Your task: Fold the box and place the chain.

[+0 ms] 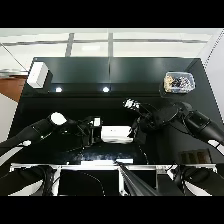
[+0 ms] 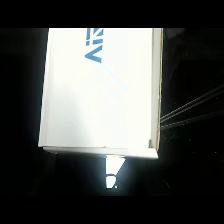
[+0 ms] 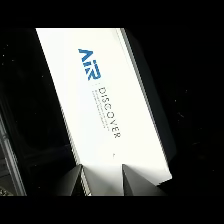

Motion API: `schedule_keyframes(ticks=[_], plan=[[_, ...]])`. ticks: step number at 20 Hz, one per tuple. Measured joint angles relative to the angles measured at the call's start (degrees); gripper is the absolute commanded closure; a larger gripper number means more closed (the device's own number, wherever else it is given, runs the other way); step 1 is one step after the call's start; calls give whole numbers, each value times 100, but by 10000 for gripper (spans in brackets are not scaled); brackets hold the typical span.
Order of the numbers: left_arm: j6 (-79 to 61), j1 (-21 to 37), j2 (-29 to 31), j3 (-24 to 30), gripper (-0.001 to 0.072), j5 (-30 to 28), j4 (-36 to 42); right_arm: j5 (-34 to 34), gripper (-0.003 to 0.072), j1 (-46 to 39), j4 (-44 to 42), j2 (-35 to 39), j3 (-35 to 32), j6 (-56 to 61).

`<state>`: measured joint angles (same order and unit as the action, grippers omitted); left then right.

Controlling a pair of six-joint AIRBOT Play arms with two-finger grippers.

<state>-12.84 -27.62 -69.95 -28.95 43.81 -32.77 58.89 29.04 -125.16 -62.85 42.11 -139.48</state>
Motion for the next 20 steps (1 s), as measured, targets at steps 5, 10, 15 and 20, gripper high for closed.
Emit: schedule_keyframes(ticks=[5,10,15,20], plan=[[-9,2,0,0,314,-20,0,-192,368,37,-13,0,-2,17],[-28,4,0,0,314,-17,0,-275,382,232,109,0,0,81],[-28,4,0,0,314,-15,-2,-273,376,299,205,0,-4,249],[-31,4,0,0,314,-11,-2,-166,376,306,269,103,-4,496]])
